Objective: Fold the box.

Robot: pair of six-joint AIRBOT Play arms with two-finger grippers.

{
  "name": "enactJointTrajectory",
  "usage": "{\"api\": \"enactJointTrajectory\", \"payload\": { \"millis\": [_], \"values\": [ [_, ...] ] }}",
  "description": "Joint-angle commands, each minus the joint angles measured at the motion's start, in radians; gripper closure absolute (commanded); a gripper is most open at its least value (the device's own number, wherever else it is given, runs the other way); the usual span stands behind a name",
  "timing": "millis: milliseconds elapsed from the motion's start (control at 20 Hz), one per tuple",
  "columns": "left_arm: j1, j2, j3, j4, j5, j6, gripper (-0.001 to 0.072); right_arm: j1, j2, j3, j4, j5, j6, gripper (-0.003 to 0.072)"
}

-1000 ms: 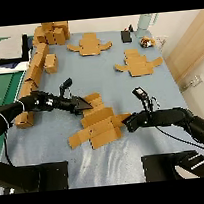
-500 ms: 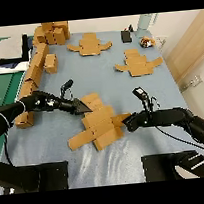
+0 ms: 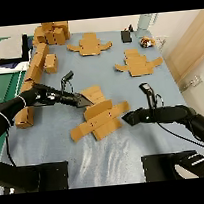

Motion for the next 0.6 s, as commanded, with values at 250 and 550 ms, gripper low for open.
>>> {"api": "enactJointTrajectory", "payload": {
  "millis": [250, 550],
  "values": [
    [-0.246, 0.002, 0.082, 0.080, 0.038, 0.217, 0.0694, -0.255, 0.001, 0.092, -0.109, 0.025, 0.256, 0.0411],
    [-0.210, -0.010, 0.098, 0.158, 0.095, 0.174, 0.0694, -0.259, -0.030, 0.092, -0.072, 0.043, 0.270, 0.0411]
  ]
}}
